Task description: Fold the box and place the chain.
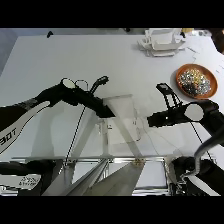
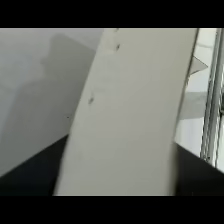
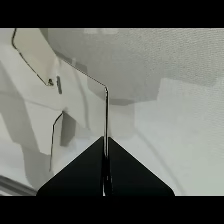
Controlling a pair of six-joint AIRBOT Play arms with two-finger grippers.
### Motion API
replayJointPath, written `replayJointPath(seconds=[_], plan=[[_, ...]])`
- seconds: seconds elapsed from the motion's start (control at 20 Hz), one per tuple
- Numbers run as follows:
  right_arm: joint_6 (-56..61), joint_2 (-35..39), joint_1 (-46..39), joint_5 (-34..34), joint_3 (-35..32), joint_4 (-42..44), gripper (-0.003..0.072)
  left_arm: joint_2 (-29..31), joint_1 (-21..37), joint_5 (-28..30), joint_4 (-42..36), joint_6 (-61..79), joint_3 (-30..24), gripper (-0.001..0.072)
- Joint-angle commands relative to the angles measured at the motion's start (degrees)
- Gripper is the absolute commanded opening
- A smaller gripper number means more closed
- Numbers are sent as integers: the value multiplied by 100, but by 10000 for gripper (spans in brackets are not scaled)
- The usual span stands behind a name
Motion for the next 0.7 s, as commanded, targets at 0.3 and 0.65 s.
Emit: replayJointPath(seconds=[0.3, 0.65], plan=[[4, 4, 4, -4, -4, 28, 19, -81, -94, 225, -2, 1381, 17, 8], [-260, 50, 2, 55, 439, 271, 520, 485, -632, 1305, 774, 1937, 269, 6]])
